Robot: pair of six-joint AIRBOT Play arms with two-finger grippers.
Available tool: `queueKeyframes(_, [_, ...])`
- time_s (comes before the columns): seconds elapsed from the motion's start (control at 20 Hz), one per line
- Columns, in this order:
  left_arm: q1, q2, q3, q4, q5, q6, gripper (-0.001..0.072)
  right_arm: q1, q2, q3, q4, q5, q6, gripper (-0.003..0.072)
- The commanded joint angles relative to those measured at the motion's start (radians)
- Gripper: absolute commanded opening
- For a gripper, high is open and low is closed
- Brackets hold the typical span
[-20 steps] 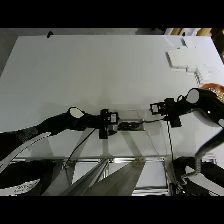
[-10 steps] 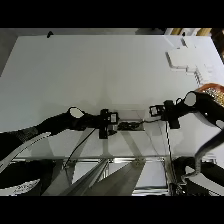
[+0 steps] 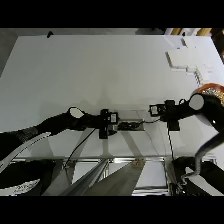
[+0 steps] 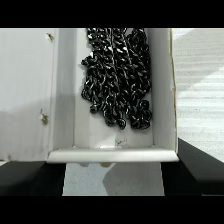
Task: Fold the box and place the chain.
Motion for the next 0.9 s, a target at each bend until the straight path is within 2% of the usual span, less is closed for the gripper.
queueKeyframes(0.0, [0.0,0.001,0.0,0.0,0.0,0.0,0.0205,0.09,0.13,0.0,0.201,0.06,0.05,0.0017])
queueKeyframes(0.1, [0.0,0.001,0.0,0.0,0.0,0.0,0.0205,0.156,0.18,0.0,0.327,0.044,0.051,0.0017])
queueKeyframes(0.25, [0.0,0.001,0.0,0.0,0.0,0.0,0.0205,0.267,0.203,0.0,0.492,-0.045,0.051,0.0017])
queueKeyframes(0.5, [0.0,0.001,0.0,0.0,0.0,0.0,0.0205,0.463,0.162,-0.001,0.51,-0.269,0.074,0.0018])
queueKeyframes(0.7, [0.0,0.001,0.0,0.0,0.0,0.0,0.0205,0.492,0.062,-0.001,0.497,-0.359,0.125,0.0019])
queueKeyframes(0.75, [0.0,0.001,0.0,0.0,0.0,0.0,0.0205,0.492,0.045,-0.001,0.468,-0.362,0.146,0.0036])
queueKeyframes(0.85, [0.0,0.001,0.0,0.0,0.0,0.0,0.0205,0.484,0.052,0.001,0.388,-0.356,0.183,0.0249])
